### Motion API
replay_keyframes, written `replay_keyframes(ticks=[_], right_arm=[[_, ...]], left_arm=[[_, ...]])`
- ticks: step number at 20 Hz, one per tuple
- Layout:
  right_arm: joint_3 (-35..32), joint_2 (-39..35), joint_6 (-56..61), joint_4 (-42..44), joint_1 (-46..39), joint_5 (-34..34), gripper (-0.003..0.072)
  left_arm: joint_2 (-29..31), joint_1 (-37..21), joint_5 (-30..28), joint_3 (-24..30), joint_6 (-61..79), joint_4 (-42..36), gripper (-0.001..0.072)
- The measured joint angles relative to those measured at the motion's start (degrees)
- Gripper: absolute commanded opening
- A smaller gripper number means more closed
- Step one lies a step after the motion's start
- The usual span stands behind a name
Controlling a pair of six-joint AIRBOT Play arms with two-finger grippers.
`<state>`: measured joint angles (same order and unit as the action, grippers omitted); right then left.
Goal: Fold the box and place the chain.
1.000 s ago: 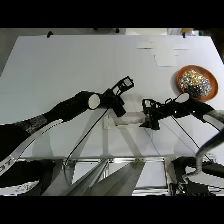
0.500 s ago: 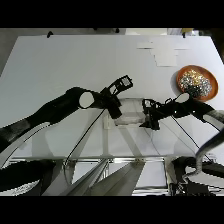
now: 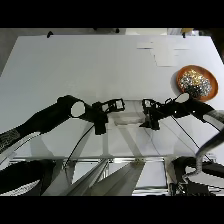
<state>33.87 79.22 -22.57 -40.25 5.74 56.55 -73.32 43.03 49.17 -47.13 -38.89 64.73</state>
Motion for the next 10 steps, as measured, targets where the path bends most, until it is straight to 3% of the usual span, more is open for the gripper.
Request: replay_keyframes(ticks=[3, 4, 10], right_arm=[[0.0, 0.0, 0.0, 0.0, 0.0, 0.0, 0.0298], [0.0, 0.0, 0.0, 0.0, 0.0, 0.0, 0.0298], [0.0, 0.0, 0.0, 0.0, 0.0, 0.0, 0.0298]], left_arm=[[0.1, -1.6, -0.3, 1.9, 4.4, 0.0, 0.0359], [0.1, -2.0, -0.8, 2.2, 6.3, 0.0, 0.0412], [-0.2, -2.1, -6.6, 2.9, 16.3, -0.8, 0.0420]])
